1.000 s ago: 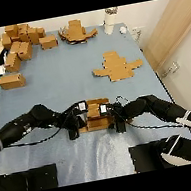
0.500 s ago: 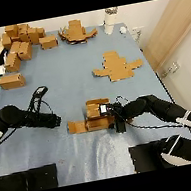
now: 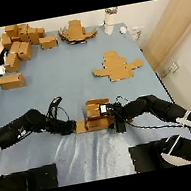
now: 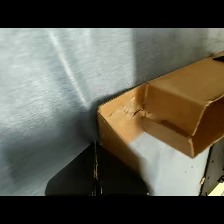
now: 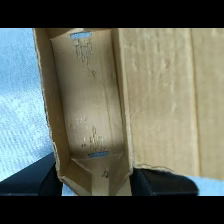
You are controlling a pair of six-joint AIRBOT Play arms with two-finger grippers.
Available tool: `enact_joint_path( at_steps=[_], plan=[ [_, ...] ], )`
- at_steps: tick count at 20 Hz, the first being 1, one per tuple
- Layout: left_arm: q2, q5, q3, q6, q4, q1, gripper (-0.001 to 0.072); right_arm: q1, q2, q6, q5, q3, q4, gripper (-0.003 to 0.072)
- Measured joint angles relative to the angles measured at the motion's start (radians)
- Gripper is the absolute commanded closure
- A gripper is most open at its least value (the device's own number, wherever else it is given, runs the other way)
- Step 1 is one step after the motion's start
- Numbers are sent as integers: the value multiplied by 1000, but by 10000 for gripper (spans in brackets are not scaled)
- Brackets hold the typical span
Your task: Fold the box.
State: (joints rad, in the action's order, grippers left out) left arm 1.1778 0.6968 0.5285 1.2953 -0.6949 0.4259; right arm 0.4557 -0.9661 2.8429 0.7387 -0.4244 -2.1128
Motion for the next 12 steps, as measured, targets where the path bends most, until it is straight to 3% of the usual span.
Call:
enact_joint_path(
  at_steps=[5, 12],
  plan=[
    [16, -12, 45, 5, 45, 45, 699, 0, 0, 0, 0, 0, 0, 188],
    [-52, 35, 101, 10, 61, 52, 693, 0, 0, 0, 0, 0, 0, 188]
  ],
)
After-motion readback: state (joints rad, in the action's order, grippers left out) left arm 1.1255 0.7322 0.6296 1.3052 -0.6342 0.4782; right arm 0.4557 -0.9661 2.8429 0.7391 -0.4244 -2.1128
